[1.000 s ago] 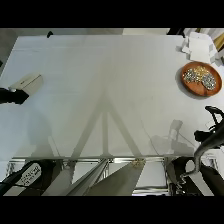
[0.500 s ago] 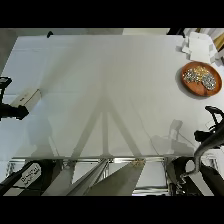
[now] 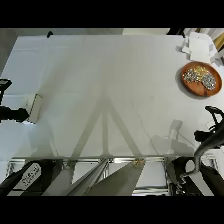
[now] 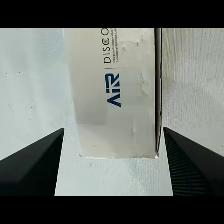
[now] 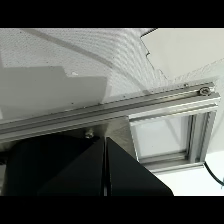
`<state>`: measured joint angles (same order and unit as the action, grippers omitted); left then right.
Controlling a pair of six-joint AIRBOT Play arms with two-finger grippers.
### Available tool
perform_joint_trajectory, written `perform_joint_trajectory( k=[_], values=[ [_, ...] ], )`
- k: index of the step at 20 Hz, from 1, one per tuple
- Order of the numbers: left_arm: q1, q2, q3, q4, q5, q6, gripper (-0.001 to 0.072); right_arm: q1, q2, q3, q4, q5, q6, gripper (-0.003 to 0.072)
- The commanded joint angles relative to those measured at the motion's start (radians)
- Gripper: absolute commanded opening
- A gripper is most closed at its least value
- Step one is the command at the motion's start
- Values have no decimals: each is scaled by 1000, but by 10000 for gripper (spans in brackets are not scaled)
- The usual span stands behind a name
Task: Fold the box and place the chain.
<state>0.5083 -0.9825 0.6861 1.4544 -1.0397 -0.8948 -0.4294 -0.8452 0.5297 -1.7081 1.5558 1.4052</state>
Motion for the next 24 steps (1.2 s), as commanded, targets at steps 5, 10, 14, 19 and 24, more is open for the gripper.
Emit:
perform_joint_trajectory(
  k=[5, 10, 14, 19, 24],
  values=[
    [0, 192, 0, -298, 1, -7, 691, -1, 0, 0, 0, 0, 0, 17],
    [-94, 231, 0, -317, -93, -7, 689, -1, 0, 0, 0, 0, 0, 17],
    [-150, 230, -1, -233, -87, -7, 689, -1, 0, 0, 0, 0, 0, 17],
    [-155, 230, -1, -238, -76, -8, 689, -1, 0, 0, 0, 0, 0, 17],
    [-155, 230, -1, -238, -53, -8, 689, -1, 0, 0, 0, 0, 0, 17]
  ],
)
